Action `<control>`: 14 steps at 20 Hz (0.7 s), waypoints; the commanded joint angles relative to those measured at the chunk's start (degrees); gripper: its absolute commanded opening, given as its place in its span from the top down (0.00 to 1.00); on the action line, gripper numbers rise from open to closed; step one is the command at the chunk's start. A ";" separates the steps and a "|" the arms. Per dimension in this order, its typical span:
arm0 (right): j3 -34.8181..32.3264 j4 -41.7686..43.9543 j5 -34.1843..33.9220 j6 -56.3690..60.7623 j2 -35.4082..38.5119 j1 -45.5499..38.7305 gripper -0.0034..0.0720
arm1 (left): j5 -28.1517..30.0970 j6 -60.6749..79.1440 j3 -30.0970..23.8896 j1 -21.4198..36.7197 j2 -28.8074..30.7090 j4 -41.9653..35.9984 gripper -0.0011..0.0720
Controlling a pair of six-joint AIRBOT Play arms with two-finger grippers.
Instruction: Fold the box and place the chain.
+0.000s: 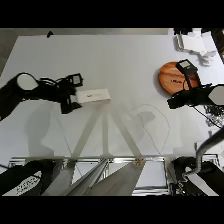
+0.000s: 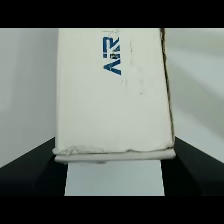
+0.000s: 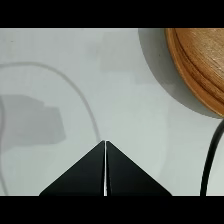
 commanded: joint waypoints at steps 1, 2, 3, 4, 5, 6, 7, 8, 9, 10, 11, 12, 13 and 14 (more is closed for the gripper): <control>0.07 0.74 0.02 0.17 0.04 -0.04 0.94 | 1.18 -18.01 0.07 4.68 8.13 20.24 0.97; 0.07 0.92 0.04 0.17 0.04 -0.04 0.94 | 1.73 -21.35 0.07 6.51 9.18 24.11 0.97; 0.07 0.96 0.04 0.17 0.04 -0.04 0.94 | 2.97 -23.61 0.07 8.72 9.86 26.32 0.97; 0.07 0.96 0.04 0.17 0.04 -0.04 0.94 | 4.72 -24.52 0.04 11.28 10.10 26.34 0.97; 0.07 0.96 0.04 0.17 0.04 -0.04 0.94 | 7.48 -26.14 0.02 14.25 10.01 24.83 0.98; 0.07 0.96 0.04 0.17 0.04 -0.04 0.94 | 10.95 -28.44 -0.02 17.22 9.81 20.52 0.98; 0.07 0.92 0.04 0.15 0.04 -0.04 0.94 | 14.84 -30.27 -0.20 20.48 9.55 13.35 0.98; 0.07 0.94 0.04 0.15 0.04 -0.04 0.94 | 18.75 -31.36 -0.96 23.23 9.51 5.40 0.98; 0.07 0.94 0.04 0.15 0.04 -0.04 0.94 | 23.15 -31.67 -2.56 25.51 9.55 -3.04 0.98; 0.07 0.94 0.04 0.15 0.04 -0.04 0.94 | 27.28 -31.65 -4.76 26.62 9.55 -8.20 0.98; 0.07 0.94 0.04 0.15 0.04 -0.04 0.94 | 31.36 -31.85 -7.74 26.73 9.53 -9.27 0.98; 0.07 0.94 0.04 0.15 0.04 -0.04 0.94 | 34.42 -32.33 -10.88 26.58 9.51 -9.18 0.98; 0.07 0.94 0.04 0.15 0.04 -0.04 0.94 | 36.63 -32.26 -14.47 26.56 9.44 -8.79 0.98; 0.07 0.94 0.04 0.15 0.04 -0.04 0.94 | 37.77 -32.28 -17.59 26.56 9.29 -7.72 0.98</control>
